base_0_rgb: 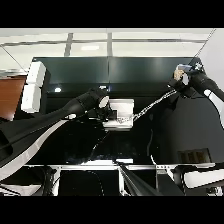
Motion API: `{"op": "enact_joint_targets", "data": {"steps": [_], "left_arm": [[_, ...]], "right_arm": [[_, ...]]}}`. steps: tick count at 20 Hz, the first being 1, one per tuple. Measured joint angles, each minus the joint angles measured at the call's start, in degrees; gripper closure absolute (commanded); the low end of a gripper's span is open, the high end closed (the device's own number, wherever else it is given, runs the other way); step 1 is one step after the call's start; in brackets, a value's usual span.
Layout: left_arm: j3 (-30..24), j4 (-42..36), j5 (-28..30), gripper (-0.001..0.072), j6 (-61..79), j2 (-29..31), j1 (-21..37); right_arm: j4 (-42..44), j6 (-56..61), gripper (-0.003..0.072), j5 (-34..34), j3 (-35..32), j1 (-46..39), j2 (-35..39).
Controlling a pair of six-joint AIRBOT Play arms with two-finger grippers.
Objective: Fold the box and place the chain.
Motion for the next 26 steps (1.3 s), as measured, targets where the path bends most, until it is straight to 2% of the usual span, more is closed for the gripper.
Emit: {"op": "enact_joint_targets", "data": {"steps": [2,3,5,10,13,16,21,26], "left_arm": [[0.0,0.0,-0.02,0.0677,0.02,0.0,0.0],[0.0,0.0,-0.02,0.0677,0.0,0.0,0.0],[0.0,0.0,0.0,0.0677,0.02,0.0,0.0],[0.0,0.0,-0.02,0.0677,0.02,0.0,0.0],[0.0,0.0,-0.02,0.0677,0.0,0.0,0.0],[0.0,0.0,-0.02,0.0677,0.0,0.0,0.0],[0.0,0.0,-0.04,0.0677,0.0,0.0,0.0],[0.0,0.0,-0.07,0.0677,0.0,0.0,0.0]], "right_arm": [[0.35,-0.07,0.0416,-0.09,0.04,0.0,-0.28],[0.39,-0.22,0.0447,-0.02,0.04,0.04,-0.39],[0.79,-0.66,0.0666,0.24,0.04,0.02,-0.48],[2.58,-5.62,0.0669,2.69,0.44,0.04,-0.02],[4.11,-12.76,0.0669,4.09,0.74,0.04,3.54],[6.25,-20.92,0.0669,5.81,0.81,0.04,10.71],[8.11,-30.27,0.0669,10.54,2.01,0.07,27.43],[11.28,-36.76,0.0669,14.99,10.6,0.46,38.53]]}}
